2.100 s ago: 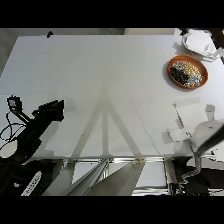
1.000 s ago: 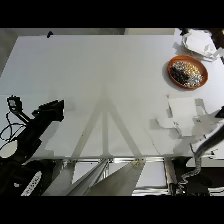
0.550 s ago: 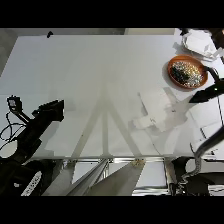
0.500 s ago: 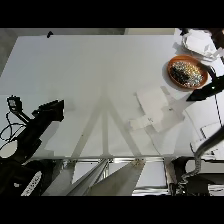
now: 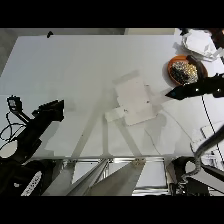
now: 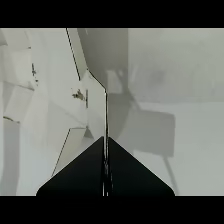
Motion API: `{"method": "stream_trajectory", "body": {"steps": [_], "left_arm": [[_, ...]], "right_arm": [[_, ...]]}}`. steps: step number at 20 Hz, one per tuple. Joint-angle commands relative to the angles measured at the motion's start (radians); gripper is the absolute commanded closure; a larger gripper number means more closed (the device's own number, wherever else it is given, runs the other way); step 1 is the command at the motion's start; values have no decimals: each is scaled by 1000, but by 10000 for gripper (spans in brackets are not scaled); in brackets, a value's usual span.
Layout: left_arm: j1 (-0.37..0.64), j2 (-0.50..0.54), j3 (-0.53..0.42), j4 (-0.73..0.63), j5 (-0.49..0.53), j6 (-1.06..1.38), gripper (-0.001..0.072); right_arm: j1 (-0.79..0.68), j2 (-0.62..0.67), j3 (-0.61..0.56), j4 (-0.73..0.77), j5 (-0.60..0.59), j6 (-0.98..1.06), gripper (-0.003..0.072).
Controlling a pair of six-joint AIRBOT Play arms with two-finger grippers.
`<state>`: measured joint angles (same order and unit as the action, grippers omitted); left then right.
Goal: Fold the box and place the chain.
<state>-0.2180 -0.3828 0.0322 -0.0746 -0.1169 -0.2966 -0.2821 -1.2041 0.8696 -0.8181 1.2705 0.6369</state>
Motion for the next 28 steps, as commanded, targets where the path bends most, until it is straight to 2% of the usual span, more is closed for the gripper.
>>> {"method": "stream_trajectory", "body": {"steps": [1, 3, 5, 8, 13, 21, 26, 27, 28], "left_arm": [[0, 0, -1, 0, 0, 0, 358], [1, 0, -1, 0, 0, 0, 358], [0, 0, -1, 0, 0, 0, 358], [2, 0, -1, 0, 0, 0, 358], [1, 0, -1, 0, 0, 0, 358], [2, 0, -1, -48, -13, -51, 361], [0, 0, -1, -48, -79, -51, 386], [0, 0, -1, -48, -77, -51, 352], [2, 0, -1, -47, -77, -51, 357]], "right_arm": [[8, 178, -243, 127, -138, -97, 679], [36, 275, -337, 114, -221, -85, 679], [71, 342, -406, 99, -246, -64, 679], [152, 367, -463, -12, -324, 74, 679], [283, 367, -471, -107, -386, 153, 678], [289, 367, -471, -147, -450, 229, 677], [289, 367, -471, -147, -451, 229, 677], [289, 367, -471, -147, -450, 229, 677], [289, 367, -471, -147, -451, 229, 677]]}}
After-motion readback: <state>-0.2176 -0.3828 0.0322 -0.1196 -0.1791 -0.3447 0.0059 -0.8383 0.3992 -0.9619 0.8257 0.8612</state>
